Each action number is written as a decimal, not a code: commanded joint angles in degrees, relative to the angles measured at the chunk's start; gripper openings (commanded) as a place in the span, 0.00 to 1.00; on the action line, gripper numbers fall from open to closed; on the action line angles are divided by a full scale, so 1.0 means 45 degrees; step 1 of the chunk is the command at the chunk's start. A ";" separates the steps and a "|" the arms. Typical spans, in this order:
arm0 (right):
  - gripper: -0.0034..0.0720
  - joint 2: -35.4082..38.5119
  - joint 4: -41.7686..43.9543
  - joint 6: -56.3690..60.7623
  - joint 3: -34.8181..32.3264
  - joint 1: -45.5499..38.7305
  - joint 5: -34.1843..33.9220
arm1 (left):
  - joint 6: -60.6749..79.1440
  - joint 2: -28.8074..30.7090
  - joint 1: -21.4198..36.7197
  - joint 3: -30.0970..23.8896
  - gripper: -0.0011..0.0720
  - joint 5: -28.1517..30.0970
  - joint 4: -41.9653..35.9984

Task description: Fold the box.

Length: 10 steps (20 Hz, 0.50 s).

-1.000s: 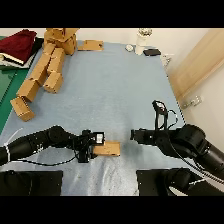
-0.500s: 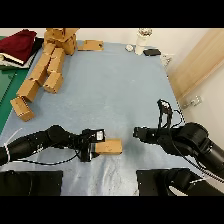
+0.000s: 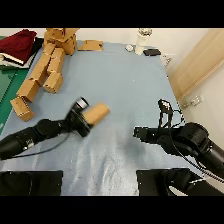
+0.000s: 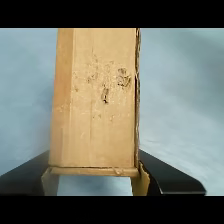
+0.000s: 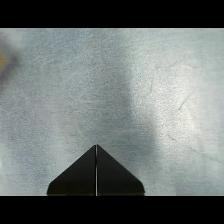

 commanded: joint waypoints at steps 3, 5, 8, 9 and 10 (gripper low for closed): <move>0.05 0.0005 0.0005 -0.0044 0.0010 0.0000 -0.0005 | -0.2137 0.0097 0.5124 -0.0010 0.76 0.0466 0.0029; 0.05 0.0000 0.0000 -0.0044 0.0010 0.0000 -0.0005 | -0.2103 0.0058 0.6810 -0.0010 0.76 -0.0092 0.0117; 0.05 0.0005 0.0000 -0.0049 0.0010 0.0000 -0.0005 | -0.2108 -0.0024 0.8335 -0.0010 0.76 -0.0631 0.0879; 0.05 0.0005 0.0000 -0.0049 0.0010 0.0000 0.0000 | -0.2103 -0.0087 0.8578 -0.0005 0.76 -0.0656 0.1151; 0.05 0.0005 -0.0005 -0.0049 0.0010 0.0005 0.0005 | -0.2103 -0.0185 0.8709 -0.0005 0.76 -0.0651 0.1481</move>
